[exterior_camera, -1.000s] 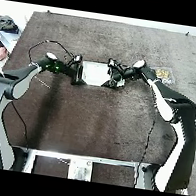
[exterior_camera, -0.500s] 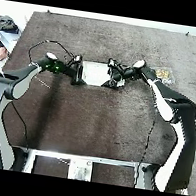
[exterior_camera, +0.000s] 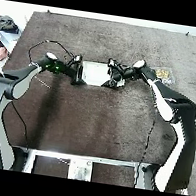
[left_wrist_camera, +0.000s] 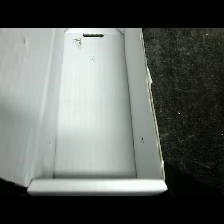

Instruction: Fold the box and place the chain.

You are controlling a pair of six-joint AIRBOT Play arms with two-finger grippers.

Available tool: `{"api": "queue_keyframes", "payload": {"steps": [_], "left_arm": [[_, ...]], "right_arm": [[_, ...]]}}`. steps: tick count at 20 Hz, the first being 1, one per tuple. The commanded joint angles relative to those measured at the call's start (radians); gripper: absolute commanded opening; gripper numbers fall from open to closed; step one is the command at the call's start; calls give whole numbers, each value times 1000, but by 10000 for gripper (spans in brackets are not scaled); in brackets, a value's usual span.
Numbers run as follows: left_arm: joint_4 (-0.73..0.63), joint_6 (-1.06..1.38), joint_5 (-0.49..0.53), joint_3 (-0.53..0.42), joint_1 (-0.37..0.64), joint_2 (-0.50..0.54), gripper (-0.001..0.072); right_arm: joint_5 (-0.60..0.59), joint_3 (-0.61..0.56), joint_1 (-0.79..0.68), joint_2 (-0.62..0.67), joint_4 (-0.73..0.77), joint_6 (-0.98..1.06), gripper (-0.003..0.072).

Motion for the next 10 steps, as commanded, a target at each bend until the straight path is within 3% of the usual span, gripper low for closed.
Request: {"api": "queue_keyframes", "payload": {"steps": [1, 2, 10], "left_arm": [[0, 0, 0, 0, 1, 0, 365], [0, 0, 0, 0, 1, 0, 365], [0, 0, 0, 0, 1, 0, 365]], "right_arm": [[0, 0, 1, 1, 6, 0, 378], [-3, 2, 0, 1, 6, -3, 599], [16, 2, -51, 59, -68, 19, 597]]}}
